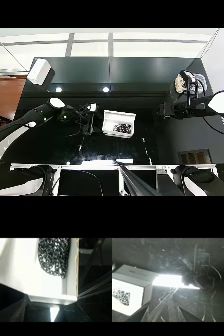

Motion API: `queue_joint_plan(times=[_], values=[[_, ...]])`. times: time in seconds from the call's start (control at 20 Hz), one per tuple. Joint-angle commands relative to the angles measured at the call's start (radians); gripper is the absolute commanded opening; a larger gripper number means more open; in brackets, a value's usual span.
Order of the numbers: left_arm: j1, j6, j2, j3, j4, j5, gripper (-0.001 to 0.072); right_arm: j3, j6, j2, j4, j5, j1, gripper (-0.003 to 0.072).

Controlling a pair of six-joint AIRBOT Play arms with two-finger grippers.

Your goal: Fold the box and place the chain.

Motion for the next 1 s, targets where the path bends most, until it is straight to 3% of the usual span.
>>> queue_joint_plan(times=[0.0,0.2,0.4,0.8,0.85,0.95], values=[[-0.009,-0.030,-0.012,0.016,0.011,0.017,0.0711,0.001,0.000,0.000,0.000,-0.002,0.000,0.0439],[-0.008,0.016,-0.013,0.016,0.030,-0.054,0.0711,0.001,-0.001,0.000,0.000,-0.002,-0.001,0.0439],[-0.028,0.015,-0.013,0.016,0.031,-0.055,0.0710,0.001,-0.001,0.000,-0.004,-0.006,0.000,0.0439],[-0.088,-0.057,-0.013,0.016,0.027,0.037,0.0710,0.001,-0.001,-0.001,-0.004,-0.021,0.000,0.0439],[-0.088,-0.056,-0.013,0.016,0.027,0.037,0.0680,0.001,-0.001,0.000,-0.003,-0.021,0.000,0.0439],[-0.088,-0.056,-0.013,0.016,0.028,0.035,0.0489,0.001,-0.001,-0.001,-0.003,-0.021,0.002,0.0439]])
